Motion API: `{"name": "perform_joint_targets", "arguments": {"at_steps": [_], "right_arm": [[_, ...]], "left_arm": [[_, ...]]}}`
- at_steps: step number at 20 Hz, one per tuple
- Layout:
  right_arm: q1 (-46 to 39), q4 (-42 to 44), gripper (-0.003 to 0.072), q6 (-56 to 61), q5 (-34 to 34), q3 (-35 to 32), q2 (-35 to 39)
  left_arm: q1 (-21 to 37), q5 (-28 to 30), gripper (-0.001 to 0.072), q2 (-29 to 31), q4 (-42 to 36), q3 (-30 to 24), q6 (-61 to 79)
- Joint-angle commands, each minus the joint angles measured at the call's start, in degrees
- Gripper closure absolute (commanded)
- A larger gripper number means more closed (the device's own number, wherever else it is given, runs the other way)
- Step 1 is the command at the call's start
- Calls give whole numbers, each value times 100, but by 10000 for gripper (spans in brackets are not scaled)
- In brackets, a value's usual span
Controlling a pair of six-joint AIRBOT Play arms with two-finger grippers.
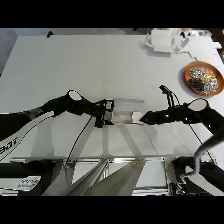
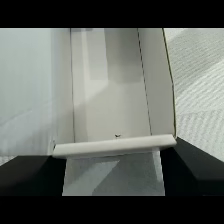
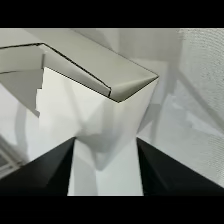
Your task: Fold the box and place the chain.
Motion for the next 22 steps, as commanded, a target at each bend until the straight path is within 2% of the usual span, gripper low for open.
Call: {"name": "perform_joint_targets", "arguments": {"at_steps": [1, 5, 10, 17, 20, 22], "right_arm": [[699, -1029, 207, 1154, -680, 289, -39], [1502, -2098, 210, 2645, -848, 964, -343], [2293, -3355, 213, 4535, -785, 1432, -920], [2868, -4179, 235, 6137, -494, 1749, -1305], [3023, -4389, 368, 6330, -306, 1751, -1305], [3117, -4586, 392, 6470, -170, 1751, -1305]], "left_arm": [[0, 0, 503, 0, 2, -2, 2], [0, 0, 503, 2, 2, -2, 2], [0, 0, 503, 2, 2, -2, 2], [0, 0, 503, 2, 2, -2, 2], [0, 0, 503, 2, 2, -2, 2], [0, 0, 503, 2, 2, -2, 2]]}}
